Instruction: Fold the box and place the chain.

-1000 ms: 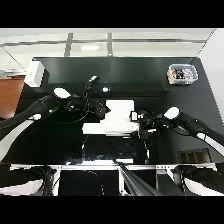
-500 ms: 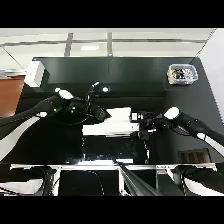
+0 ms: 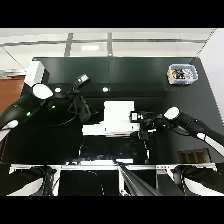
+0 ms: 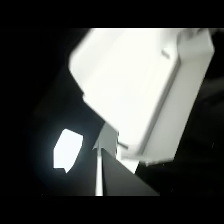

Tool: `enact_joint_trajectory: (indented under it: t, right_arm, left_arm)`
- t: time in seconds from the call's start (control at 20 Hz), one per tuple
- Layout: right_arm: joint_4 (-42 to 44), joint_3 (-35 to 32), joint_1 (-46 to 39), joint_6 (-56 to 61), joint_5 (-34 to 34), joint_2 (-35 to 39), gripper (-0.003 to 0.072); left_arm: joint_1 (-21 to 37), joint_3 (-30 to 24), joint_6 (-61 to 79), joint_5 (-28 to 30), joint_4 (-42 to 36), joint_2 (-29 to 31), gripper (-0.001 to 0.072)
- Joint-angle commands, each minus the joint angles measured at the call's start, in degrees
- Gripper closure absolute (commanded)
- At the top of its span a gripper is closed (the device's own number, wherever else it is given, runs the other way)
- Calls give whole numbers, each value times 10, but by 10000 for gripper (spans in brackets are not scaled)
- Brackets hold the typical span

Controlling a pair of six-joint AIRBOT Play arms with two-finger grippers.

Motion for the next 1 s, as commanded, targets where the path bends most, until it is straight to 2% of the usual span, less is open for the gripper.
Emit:
enact_joint_trajectory:
  t: [0.0, 0.05, 0.1, 0.2, 0.35, 0.5, 0.55, 0.8, 0.85, 0.95]
  right_arm:
    - [0, 0, 0, 0, 0, 0, 495]
    - [0, 0, 0, 0, 0, 0, 496]
    - [0, 0, 0, 0, 0, 0, 495]
    - [0, 0, 0, 0, 0, 0, 495]
    - [0, 0, 0, 0, 0, 0, 495]
    - [0, 0, 0, 0, 0, 0, 495]
    - [0, 0, 0, 0, 0, 0, 495]
    - [0, 0, 0, 0, 0, 0, 495]
    - [0, 0, 0, 0, 0, 0, 495]
    - [0, 0, 0, 0, 0, 0, 495]
  left_arm:
    - [-12, -58, 152, -16, 40, 38, 257]
    - [-22, -70, 169, 13, 40, 36, -4]
    - [-36, -81, 192, 61, 43, 33, -4]
    - [-59, -85, 228, 121, 64, 19, -2]
    - [-96, -84, 261, 152, 65, -10, 6]
    - [-118, -84, 254, 148, 47, -32, 25]
    - [-120, -84, 254, 147, 29, -33, 45]
    - [-120, -84, 259, 119, -30, -33, 451]
    - [-120, -84, 259, 111, -37, -34, 493]
    - [-120, -84, 259, 111, -43, -34, 493]
